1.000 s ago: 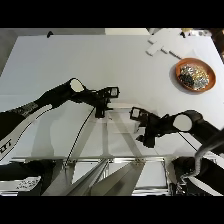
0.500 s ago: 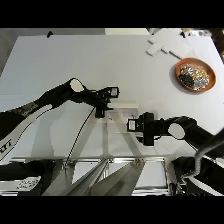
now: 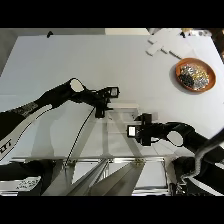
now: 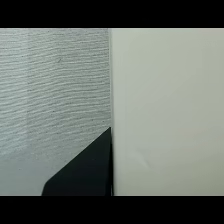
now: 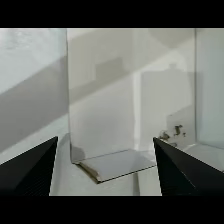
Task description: Fold the box and place the chain.
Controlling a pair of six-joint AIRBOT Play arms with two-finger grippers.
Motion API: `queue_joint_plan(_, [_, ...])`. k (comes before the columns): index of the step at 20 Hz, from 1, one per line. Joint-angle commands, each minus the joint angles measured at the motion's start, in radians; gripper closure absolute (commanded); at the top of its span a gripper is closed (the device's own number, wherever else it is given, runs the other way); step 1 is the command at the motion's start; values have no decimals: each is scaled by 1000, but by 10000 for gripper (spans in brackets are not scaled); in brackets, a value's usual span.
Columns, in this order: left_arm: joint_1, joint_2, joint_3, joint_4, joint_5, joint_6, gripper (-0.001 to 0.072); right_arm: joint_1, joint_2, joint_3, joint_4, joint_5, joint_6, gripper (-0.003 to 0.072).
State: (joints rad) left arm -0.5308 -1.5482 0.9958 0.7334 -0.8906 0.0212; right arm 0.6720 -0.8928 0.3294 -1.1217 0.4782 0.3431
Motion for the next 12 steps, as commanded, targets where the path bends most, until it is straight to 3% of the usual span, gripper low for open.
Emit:
queue_joint_plan(1, [-1, 0, 1, 0, 0, 0, 699, -24, -3, -5, 0, -83, -5, 19])
queue_joint_plan(6, [-1, 0, 1, 0, 0, 0, 699, -83, 8, 6, 0, -118, -14, 18])
queue_joint_plan(12, [-1, 1, 1, 0, 0, 0, 699, -123, 13, 80, 2, -40, -31, 23])
